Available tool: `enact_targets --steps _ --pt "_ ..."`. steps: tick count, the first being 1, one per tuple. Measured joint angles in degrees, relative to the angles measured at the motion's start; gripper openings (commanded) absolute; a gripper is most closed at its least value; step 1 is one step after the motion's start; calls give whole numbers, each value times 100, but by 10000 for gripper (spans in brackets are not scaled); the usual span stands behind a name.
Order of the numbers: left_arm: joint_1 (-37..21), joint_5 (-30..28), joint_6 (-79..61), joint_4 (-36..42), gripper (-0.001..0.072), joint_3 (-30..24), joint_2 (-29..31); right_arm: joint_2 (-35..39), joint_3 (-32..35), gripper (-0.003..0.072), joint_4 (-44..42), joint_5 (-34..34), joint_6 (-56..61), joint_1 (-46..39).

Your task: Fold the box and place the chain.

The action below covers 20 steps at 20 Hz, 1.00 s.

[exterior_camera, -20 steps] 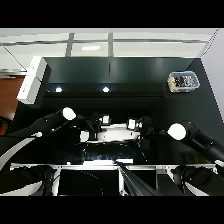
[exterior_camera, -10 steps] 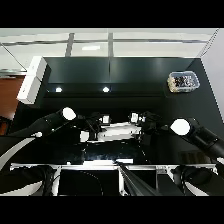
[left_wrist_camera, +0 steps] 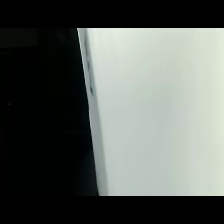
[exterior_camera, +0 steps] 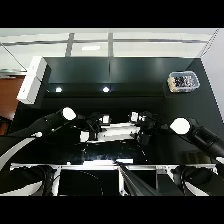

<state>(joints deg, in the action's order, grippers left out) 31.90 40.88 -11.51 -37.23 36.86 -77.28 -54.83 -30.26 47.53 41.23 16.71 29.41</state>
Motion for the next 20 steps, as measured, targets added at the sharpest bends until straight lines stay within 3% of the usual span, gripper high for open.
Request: enact_targets --steps 10,20 --pt "0 9 -7 -2 27 -2 0 -503 22 626 -509 461 -837 -138" --pt "2 15 -7 -4 27 0 0 -715 332 626 -1134 463 -1759 -166"
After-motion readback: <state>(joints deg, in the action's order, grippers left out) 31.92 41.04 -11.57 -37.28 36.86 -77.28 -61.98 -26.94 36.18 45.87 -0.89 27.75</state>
